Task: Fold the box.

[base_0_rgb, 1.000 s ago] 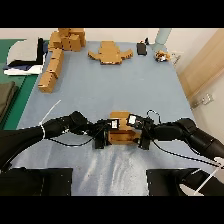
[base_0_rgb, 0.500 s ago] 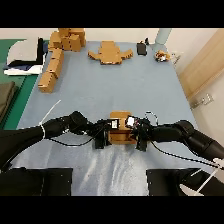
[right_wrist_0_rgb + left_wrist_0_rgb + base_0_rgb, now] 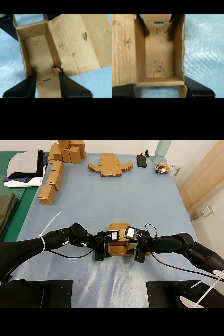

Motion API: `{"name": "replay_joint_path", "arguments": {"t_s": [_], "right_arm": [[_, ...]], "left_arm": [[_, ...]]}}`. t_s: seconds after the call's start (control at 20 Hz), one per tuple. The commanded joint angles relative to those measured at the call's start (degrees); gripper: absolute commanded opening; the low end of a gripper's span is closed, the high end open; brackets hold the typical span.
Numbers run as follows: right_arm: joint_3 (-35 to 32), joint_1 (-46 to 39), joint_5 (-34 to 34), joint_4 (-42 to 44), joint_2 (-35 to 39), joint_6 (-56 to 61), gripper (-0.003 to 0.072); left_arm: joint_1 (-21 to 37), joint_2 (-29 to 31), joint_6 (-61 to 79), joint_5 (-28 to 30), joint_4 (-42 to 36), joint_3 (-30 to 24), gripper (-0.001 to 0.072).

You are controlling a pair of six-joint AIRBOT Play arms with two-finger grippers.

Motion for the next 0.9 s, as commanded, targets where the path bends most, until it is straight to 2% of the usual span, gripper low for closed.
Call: {"name": "replay_joint_path", "arguments": {"t_s": [0.0,0.1,0.15,0.2,0.5,0.55,0.6,0.65,0.7,0.75,0.85], "right_arm": [[0.0,0.1,0.1,1.4,0.0,-0.4,0.0443],[0.0,0.1,0.1,1.4,0.0,-0.4,0.0445],[0.0,0.1,0.1,1.4,0.0,-0.4,0.0514],[-0.1,0.1,0.1,1.4,0.0,-0.4,0.0545],[-0.4,0.1,-0.2,0.9,0.0,0.3,0.054],[-0.3,0.0,-0.3,-0.3,0.1,2.6,0.0485],[0.1,0.0,-0.8,-3.8,0.3,7.3,0.0283],[0.8,-0.1,-1.8,-9.2,0.8,14.4,0.0167],[2.0,-0.1,-3.6,-16.7,1.6,24.4,0.0127],[3.4,-0.2,-6.5,-24.3,2.7,32.9,0.0041],[7.0,-0.8,-17.0,-41.8,5.2,49.7,0.0034]], "left_arm": [[0.0,0.0,0.0,0.0,0.0,0.0,0.0475],[0.0,0.0,0.0,0.0,0.0,0.0,0.0475],[0.0,0.0,0.0,0.0,0.0,0.0,0.0474],[0.0,0.0,0.0,0.0,0.0,0.0,0.0474],[0.0,0.0,0.0,0.0,0.0,0.0,0.0475],[0.0,0.0,0.0,0.0,0.0,0.0,0.0475],[0.0,0.0,0.0,0.0,0.0,0.0,0.0475],[0.0,0.0,0.0,0.0,0.0,0.0,0.0475],[0.0,0.0,0.0,0.0,0.0,0.0,0.0475],[0.0,0.0,0.0,0.0,0.0,0.0,0.0475],[0.0,0.0,0.0,0.0,0.0,0.0,0.0475]]}}
